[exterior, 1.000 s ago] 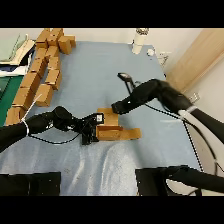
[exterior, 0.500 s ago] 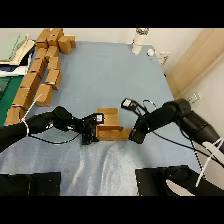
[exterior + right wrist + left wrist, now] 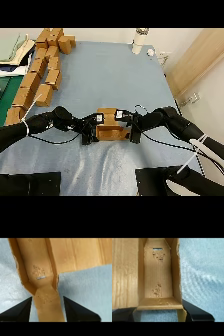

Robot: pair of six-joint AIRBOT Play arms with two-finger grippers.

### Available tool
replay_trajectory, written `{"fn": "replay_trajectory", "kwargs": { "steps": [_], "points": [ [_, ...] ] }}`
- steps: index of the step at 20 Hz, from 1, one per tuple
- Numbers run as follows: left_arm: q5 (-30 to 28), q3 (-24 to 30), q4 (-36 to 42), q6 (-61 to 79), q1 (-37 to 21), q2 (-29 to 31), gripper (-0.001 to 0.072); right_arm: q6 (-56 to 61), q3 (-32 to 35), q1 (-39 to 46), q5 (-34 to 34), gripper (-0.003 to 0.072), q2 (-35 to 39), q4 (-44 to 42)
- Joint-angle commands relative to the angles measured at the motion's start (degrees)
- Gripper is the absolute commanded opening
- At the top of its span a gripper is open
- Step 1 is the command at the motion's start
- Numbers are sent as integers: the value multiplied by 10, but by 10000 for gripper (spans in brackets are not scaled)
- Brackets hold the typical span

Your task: Fold the box.

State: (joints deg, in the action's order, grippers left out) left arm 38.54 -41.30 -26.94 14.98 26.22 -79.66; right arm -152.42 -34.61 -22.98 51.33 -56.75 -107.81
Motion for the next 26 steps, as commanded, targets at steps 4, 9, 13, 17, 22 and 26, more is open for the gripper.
{"fn": "replay_trajectory", "kwargs": {
  "steps": [4, 9, 13, 17, 22, 26],
  "points": [
    [0, 0, 0, 0, 0, 0, 404, -113, 2, 0, -41, 354, -22, -69],
    [0, 0, 0, 0, 0, 0, 404, -126, 2, -28, -34, 206, -22, -90],
    [0, 0, 0, 0, 0, 0, 404, -127, 2, -43, -58, 206, -22, -92],
    [0, 0, 0, 0, 0, 0, 404, -141, 3, -47, -87, 336, -33, -102],
    [0, 0, 0, 0, 0, 0, 403, -141, 3, -64, -88, 590, -56, -112],
    [0, 0, 0, 0, 0, 0, 403, -141, 3, -64, -87, 567, -57, -109]
  ]
}}
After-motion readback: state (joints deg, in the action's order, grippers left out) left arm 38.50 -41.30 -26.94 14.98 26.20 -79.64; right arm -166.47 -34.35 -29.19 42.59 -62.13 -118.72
